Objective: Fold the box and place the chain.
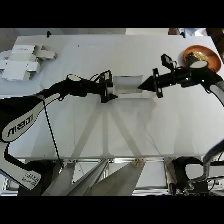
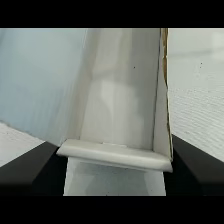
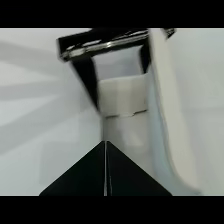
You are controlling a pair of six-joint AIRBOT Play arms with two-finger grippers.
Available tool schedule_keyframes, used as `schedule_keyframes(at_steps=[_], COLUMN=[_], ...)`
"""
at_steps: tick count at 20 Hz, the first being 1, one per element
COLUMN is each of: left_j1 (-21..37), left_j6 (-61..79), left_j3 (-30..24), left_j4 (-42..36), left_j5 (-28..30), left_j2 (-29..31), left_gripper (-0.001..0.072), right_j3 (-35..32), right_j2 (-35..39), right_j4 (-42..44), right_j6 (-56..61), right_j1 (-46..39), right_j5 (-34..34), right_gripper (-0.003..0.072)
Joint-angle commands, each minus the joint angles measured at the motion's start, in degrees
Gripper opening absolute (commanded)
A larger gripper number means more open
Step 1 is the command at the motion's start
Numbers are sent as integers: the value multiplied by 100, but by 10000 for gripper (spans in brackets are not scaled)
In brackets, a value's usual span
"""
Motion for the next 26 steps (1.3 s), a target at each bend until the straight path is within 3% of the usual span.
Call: schedule_keyframes(at_steps=[1, 6, 9, 13, 19, 26], left_j1=[-2, -2, -2, -2, -2, -2], left_j6=[2, 0, 0, 0, 0, 0], left_j3=[0, 0, 0, 0, 0, 0], left_j4=[2, 2, 2, 2, 2, 2], left_j5=[2, 2, 2, 2, 0, 0], left_j2=[-4, -4, -4, -4, -4, -4], left_gripper=[380, 380, 380, 380, 380, 380], right_j3=[435, 922, 922, 922, 922, 922], right_j2=[-302, -973, -1174, -1217, -1154, -566], right_j4=[616, 531, -157, -1113, -708, -590], right_j6=[756, 1681, 2225, 2815, 2811, 2811], right_j1=[286, 396, 396, 407, 407, 247], right_j5=[-883, -2026, -2326, -2201, -2105, -1792], right_gripper=[12, 9, 9, 9, 12, 13])
